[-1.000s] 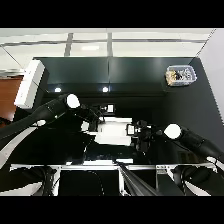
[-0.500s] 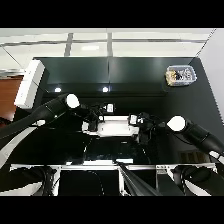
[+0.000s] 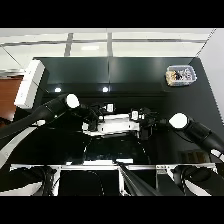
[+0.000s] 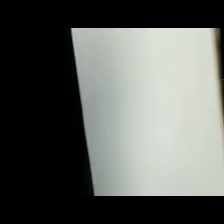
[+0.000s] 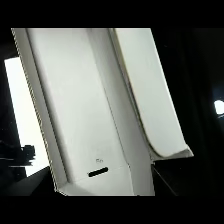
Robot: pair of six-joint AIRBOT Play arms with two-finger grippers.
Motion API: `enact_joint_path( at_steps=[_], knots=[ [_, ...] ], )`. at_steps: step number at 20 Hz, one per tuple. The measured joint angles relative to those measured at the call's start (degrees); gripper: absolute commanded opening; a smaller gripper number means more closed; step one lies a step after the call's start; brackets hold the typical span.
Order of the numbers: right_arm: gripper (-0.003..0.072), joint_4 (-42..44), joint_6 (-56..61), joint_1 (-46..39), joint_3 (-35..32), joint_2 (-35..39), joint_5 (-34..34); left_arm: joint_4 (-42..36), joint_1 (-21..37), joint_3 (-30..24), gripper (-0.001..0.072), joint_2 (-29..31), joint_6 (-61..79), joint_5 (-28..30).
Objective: Fold the box and place the chain.
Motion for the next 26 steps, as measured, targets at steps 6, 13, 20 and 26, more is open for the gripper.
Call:
enact_joint_path(
  at_steps=[6, 13, 20, 26],
  knots=[
    [0.0703, 1.6, -2.4, 0.0, 0.0, -0.3, -0.7, 0.0, 0.0, 0.0, 0.0026, 0.0, 0.1, -0.1],
    [0.0703, 5.5, -7.7, -0.1, 0.1, -4.2, 3.6, -0.2, 0.0, 0.0, 0.0026, 0.0, 0.1, -0.3],
    [0.0703, 7.4, -13.3, -0.1, 0.0, -8.4, 4.5, -0.3, 0.0, 0.0, 0.0026, 0.0, 0.0, -0.3],
    [0.0703, 8.1, -15.5, -0.1, 0.0, -11.0, 4.3, -0.3, 0.0, 0.0, 0.0025, 0.0, -0.2, -0.2]
  ],
)
